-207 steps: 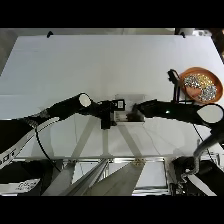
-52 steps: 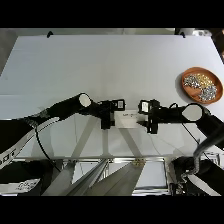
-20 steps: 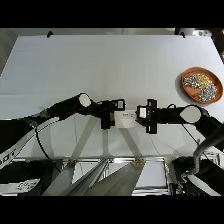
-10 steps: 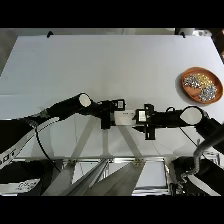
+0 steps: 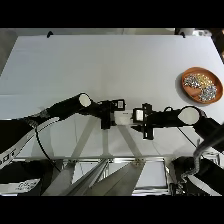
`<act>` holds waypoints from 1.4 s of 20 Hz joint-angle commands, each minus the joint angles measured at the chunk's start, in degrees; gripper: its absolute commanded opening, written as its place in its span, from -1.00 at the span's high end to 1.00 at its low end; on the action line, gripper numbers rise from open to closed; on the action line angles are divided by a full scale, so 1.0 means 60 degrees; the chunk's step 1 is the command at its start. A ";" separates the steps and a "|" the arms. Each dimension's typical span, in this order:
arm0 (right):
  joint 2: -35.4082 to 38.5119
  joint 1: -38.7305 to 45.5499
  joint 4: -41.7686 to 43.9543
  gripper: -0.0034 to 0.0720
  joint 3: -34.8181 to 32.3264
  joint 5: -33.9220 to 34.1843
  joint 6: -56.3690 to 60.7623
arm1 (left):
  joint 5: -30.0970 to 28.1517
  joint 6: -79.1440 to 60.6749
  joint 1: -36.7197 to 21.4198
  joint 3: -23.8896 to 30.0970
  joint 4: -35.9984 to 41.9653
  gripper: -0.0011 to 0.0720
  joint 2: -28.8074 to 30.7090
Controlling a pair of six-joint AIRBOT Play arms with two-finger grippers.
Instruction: Fold the box and place the chain.
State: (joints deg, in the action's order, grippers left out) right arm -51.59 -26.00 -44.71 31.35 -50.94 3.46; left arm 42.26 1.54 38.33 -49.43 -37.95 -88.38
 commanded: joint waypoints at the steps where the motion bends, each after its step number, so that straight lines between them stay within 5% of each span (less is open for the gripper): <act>1: -0.0011 -0.0011 0.0062 0.11 0.0565 -0.0765 0.0470 | 0.0000 0.0000 -0.0004 0.0000 -0.0004 -0.10 0.0000; 8: -0.0011 0.0047 0.0237 0.12 0.1129 -0.0641 0.0645 | -0.0004 0.0000 -0.0004 0.0000 -0.0004 -0.10 0.0000; 15: -0.0113 0.1694 0.0455 0.12 0.1308 -0.0994 0.1158 | -0.0004 0.0000 -0.0004 0.0000 -0.0004 -0.10 0.0000; 22: -0.2004 0.1854 0.1053 0.11 0.1341 -0.1993 0.1381 | 0.0000 0.0000 -0.0004 0.0000 0.0000 -0.10 0.0000; 28: -0.2211 0.1854 0.0270 0.00 0.1341 -0.2612 0.1348 | -0.0004 0.0000 -0.0004 0.0000 -0.0004 -0.10 0.0000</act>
State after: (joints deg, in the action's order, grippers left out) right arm -64.03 -14.94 -40.82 39.38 -64.27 11.57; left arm 42.26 1.54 38.33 -49.43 -37.98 -88.38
